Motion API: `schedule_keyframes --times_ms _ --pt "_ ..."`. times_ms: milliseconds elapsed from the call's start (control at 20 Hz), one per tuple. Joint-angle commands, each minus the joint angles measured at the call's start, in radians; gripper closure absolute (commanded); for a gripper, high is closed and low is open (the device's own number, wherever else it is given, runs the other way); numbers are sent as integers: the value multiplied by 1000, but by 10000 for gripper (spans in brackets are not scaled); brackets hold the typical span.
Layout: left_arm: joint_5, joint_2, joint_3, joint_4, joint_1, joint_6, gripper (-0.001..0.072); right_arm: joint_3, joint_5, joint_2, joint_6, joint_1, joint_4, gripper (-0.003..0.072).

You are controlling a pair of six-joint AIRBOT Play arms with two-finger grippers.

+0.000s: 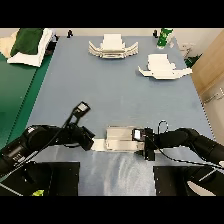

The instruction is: Fold the box.

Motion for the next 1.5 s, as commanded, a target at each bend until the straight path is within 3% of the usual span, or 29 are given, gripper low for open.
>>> schedule_keyframes --times_ms 0,200,350,500,750,850,1450 --pt "-161 88 1 182 155 -466 695 0 0 0 0 0 0 154" --pt "-254 48 -14 139 303 -465 695 0 0 0 0 0 0 154" --pt "-216 -37 -64 -59 314 -367 696 0 0 0 0 0 0 154" --pt "-83 -106 -128 -253 251 -275 696 0 0 0 0 0 0 154" --pt "139 -196 -141 -323 33 -331 696 0 0 0 0 0 0 154" --pt "184 -225 -140 -359 -27 -331 697 0 0 0 0 0 0 154" --pt "132 -172 -57 -371 -55 -309 693 0 0 0 0 0 0 154"
